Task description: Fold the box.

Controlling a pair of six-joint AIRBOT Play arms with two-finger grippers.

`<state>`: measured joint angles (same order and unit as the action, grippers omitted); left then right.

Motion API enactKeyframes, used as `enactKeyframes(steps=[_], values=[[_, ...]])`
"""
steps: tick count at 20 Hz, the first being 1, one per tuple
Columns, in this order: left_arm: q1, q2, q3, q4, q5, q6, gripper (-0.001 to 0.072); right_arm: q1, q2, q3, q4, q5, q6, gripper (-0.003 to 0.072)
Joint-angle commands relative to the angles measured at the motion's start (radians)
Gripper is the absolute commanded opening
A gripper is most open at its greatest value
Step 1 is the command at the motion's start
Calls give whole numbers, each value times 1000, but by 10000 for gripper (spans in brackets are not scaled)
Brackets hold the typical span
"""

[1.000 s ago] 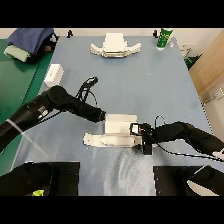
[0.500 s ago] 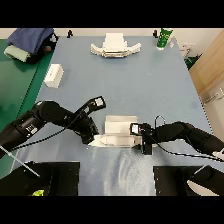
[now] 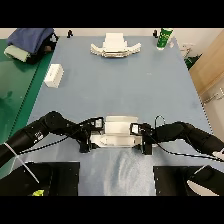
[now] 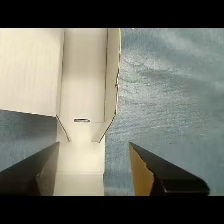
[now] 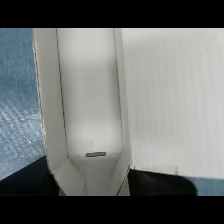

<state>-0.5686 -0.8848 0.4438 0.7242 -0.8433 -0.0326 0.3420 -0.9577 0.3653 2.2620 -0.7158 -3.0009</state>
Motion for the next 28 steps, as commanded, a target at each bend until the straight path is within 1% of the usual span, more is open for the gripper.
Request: enactKeyframes(steps=[1,2,3,4,6,7,8,10,13,16,17,18,19,25,26,27,28], values=[[-16,-45,-19,-50,123,71,564,1,-1,-1,-3,0,0,507],[-26,-63,-17,-67,146,72,562,0,-1,-1,-3,0,0,507],[-37,-76,-14,-79,154,76,437,0,-1,-1,-3,0,0,507],[-53,-87,-11,-79,156,82,289,0,-1,-1,-3,0,0,507],[-75,-100,-5,-86,167,89,103,0,-1,-1,-3,0,0,507],[-84,-103,-5,-99,171,89,83,0,-1,-1,-3,0,0,507],[-92,-103,-5,-109,170,89,43,0,-1,-1,-3,0,0,507],[-100,-103,-5,-152,171,89,44,0,-1,-1,-3,0,0,507],[-99,-109,-5,-211,207,103,45,0,-1,-1,-3,0,0,507],[-101,-134,-5,-248,205,131,48,0,-1,-1,-3,0,0,507],[-106,-139,-5,-258,206,130,116,0,-1,-1,-3,0,0,507],[-114,-140,-5,-258,204,130,418,0,-1,-1,-3,0,0,507],[-119,-140,-5,-259,204,130,660,0,-1,-1,-3,0,0,507],[-123,-140,-6,-256,204,129,664,0,-1,-1,-3,0,0,507],[-122,-139,-6,-252,206,117,615,0,-1,-1,-3,0,0,507],[-122,-134,-6,-227,206,76,320,0,-1,-1,-3,0,0,507],[-122,-119,-3,-153,205,10,50,0,-1,-1,-3,0,0,507]])
